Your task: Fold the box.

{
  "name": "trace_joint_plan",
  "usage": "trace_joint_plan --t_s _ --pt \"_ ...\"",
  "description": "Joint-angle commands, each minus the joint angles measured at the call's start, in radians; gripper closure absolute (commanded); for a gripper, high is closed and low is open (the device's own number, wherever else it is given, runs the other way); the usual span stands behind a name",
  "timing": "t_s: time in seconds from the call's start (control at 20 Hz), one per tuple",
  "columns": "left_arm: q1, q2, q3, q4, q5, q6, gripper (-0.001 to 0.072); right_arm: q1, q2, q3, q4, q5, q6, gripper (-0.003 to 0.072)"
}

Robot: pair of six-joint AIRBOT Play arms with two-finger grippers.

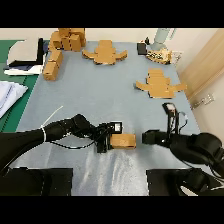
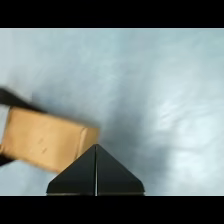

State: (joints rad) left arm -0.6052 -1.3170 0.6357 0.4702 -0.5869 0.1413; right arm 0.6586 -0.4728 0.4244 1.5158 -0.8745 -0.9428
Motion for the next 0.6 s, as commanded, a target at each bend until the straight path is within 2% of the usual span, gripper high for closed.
trace_joint_plan --t_s 0.0,0.25,0.55 --pt "0.000 0.000 0.001 0.000 0.000 0.000 0.0222 -0.114 -0.096 0.103 -0.169 -0.035 0.008 0.0684" --pt "0.000 0.000 0.001 0.000 0.000 0.000 0.0222 -0.204 -0.291 0.213 -0.164 -0.033 0.008 0.0684" --pt "0.000 0.000 0.001 0.000 0.000 0.000 0.0222 -0.206 -0.446 0.254 -0.074 -0.031 0.008 0.0684"
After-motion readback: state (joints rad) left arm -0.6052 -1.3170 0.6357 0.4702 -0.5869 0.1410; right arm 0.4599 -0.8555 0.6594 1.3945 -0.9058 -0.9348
